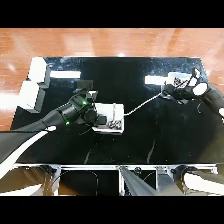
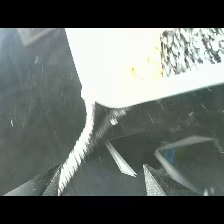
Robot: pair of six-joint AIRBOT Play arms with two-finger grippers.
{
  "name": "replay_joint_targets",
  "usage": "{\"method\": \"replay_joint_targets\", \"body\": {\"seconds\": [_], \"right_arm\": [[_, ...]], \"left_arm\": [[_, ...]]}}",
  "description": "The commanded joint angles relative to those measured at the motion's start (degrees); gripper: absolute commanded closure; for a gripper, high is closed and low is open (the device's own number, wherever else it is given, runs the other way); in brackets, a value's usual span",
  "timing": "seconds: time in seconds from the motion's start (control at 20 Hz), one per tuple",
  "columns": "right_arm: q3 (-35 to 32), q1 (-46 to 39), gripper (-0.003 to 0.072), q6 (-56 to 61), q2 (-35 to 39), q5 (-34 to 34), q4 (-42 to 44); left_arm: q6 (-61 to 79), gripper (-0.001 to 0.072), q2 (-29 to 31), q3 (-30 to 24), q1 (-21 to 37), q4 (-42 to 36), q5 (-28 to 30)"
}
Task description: Fold the box and place the chain.
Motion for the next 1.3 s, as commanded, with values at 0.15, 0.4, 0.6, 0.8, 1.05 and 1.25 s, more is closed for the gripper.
{"method": "replay_joint_targets", "body": {"seconds": [0.15,0.4,0.6,0.8,1.05,1.25], "right_arm": [[6.43,1.86,0.0103,0.35,-9.27,-3.02,5.42],[7.41,2.91,0.0655,-1.11,-9.9,-2.01,6.58],[10.08,3.08,0.0656,-6.93,-6.95,4.0,6.56],[11.54,3.13,0.0656,-11.78,4.92,8.04,6.58],[16.55,3.13,0.0656,-14.45,23.19,18.29,6.78],[22.18,3.1,0.0656,-15.15,32.85,21.51,7.1]], "left_arm": [[0.02,0.0688,-0.04,0.07,0.0,-0.22,-0.83],[0.02,0.0688,-0.04,0.07,0.0,-0.39,-0.87],[0.02,0.0688,-0.04,0.07,0.0,-0.46,-0.85],[0.02,0.0687,-0.04,0.07,0.0,-0.63,-0.98],[0.04,0.0688,-0.04,0.04,0.0,-0.63,-1.05],[0.04,0.0687,-0.04,0.04,0.0,-0.61,-1.05]]}}
